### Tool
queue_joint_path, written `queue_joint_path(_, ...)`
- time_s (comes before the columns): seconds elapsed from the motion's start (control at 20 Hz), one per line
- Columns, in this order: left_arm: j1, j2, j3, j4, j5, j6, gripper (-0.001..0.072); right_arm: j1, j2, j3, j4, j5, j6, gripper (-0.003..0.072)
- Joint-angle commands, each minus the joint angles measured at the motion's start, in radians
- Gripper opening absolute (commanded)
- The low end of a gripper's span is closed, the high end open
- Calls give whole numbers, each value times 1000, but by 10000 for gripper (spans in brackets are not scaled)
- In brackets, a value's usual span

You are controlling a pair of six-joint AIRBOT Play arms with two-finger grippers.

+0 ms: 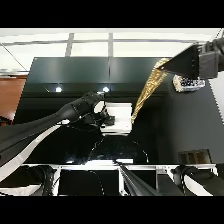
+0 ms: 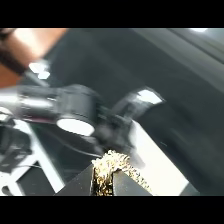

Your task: Fold the box and place the chain.

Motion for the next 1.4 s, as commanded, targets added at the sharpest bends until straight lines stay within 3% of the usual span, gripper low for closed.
queue_joint_path(0.0,0,0,1,0,1,0,27,60,-3,-8,77,-53,-10,12)
queue_joint_path(0.2,0,0,1,0,-1,0,27,119,-10,-84,74,-88,-9,12)
queue_joint_path(0.4,0,0,1,0,-1,0,27,170,-10,-295,52,-139,9,12)
queue_joint_path(0.5,0,0,1,0,-2,0,27,203,-10,-434,12,-236,9,12)
queue_joint_path(0.7,0,0,1,0,-2,0,27,259,-10,-707,-73,-569,60,13)
queue_joint_path(0.9,0,0,1,0,0,0,27,274,-11,-854,-80,-627,98,14)
queue_joint_path(1.1,0,0,1,0,-2,0,26,306,-14,-891,-73,-740,138,21)
queue_joint_path(1.2,0,0,1,0,-2,0,27,306,-14,-888,-66,-727,136,345)
queue_joint_path(1.25,0,0,1,0,-1,0,27,300,-14,-878,-68,-696,131,379)
queue_joint_path(1.35,0,0,1,1,-2,0,27,235,0,-819,-159,-591,137,378)
